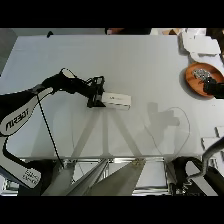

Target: Fold the box and place the chain.

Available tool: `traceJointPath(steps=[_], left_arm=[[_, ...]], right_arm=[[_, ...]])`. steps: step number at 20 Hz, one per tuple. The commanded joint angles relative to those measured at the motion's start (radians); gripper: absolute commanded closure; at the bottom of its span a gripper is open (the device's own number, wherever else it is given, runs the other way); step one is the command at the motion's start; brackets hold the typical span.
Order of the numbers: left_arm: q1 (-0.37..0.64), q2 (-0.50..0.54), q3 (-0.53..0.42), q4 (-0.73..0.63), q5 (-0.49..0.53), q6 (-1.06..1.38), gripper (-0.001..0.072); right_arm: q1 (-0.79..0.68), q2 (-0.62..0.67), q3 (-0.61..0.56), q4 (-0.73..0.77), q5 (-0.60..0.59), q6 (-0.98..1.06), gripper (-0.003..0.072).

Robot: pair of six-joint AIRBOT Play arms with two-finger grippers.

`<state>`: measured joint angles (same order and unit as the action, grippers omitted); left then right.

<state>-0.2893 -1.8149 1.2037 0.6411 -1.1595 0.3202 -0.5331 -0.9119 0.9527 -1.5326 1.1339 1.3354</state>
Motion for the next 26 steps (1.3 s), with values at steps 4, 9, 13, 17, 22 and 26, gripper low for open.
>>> traceJointPath(steps=[4, 9, 13, 17, 22, 26], left_arm=[[-0.001, 0.235, 0.002, 0.125, -0.025, -0.159, 0.0704], [-0.001, 0.518, 0.002, 0.431, -0.073, -0.553, 0.0700], [0.003, 0.689, 0.002, 0.770, -0.125, -0.883, 0.0701], [0.015, 0.761, 0.002, 1.109, -0.135, -1.262, 0.0700], [0.146, 0.763, 0.001, 1.131, -0.027, -1.564, 0.0700], [0.316, 0.761, 0.001, 1.028, 0.225, -1.804, 0.0700]], right_arm=[[-0.001, 0.002, 0.001, 0.003, -0.002, 0.001, 0.0677], [-0.001, 0.003, 0.001, 0.003, -0.002, 0.000, 0.0677], [-0.001, 0.003, 0.001, 0.003, -0.002, 0.000, 0.0677], [-0.001, 0.003, 0.001, 0.003, -0.002, 0.000, 0.0677], [-0.001, 0.003, 0.001, 0.003, -0.002, 0.000, 0.0677], [-0.001, 0.003, 0.001, 0.003, -0.002, 0.000, 0.0677]])
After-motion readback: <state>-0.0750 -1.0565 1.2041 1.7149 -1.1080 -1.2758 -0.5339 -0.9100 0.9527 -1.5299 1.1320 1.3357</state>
